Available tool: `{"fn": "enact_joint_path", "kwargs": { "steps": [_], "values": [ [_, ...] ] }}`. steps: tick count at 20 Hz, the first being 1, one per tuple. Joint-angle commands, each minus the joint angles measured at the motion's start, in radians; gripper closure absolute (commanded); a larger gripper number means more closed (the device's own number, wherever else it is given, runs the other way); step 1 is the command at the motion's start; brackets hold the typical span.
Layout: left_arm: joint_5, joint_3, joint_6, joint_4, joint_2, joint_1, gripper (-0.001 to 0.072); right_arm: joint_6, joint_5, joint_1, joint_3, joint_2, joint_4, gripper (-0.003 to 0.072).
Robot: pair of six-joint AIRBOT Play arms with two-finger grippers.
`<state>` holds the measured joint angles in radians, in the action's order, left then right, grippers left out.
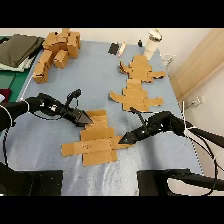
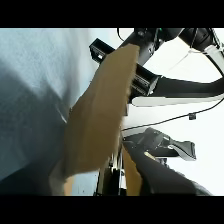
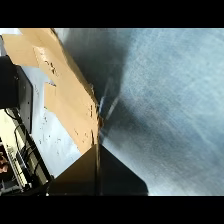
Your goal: Fold the box.
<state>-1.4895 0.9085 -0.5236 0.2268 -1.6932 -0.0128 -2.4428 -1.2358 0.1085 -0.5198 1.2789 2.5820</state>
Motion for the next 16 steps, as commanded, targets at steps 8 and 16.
{"fn": "enact_joint_path", "kwargs": {
  "steps": [8, 16],
  "values": [
    [0.071, 0.009, 0.028, 0.053, -0.001, 0.048, 0.0550, 0.002, 0.005, -0.001, 0.000, 0.000, -0.005, 0.0683],
    [0.084, 0.009, 0.052, 0.061, -0.001, 0.049, 0.0697, 0.002, 0.010, -0.001, 0.000, 0.000, -0.005, 0.0672]
  ]
}}
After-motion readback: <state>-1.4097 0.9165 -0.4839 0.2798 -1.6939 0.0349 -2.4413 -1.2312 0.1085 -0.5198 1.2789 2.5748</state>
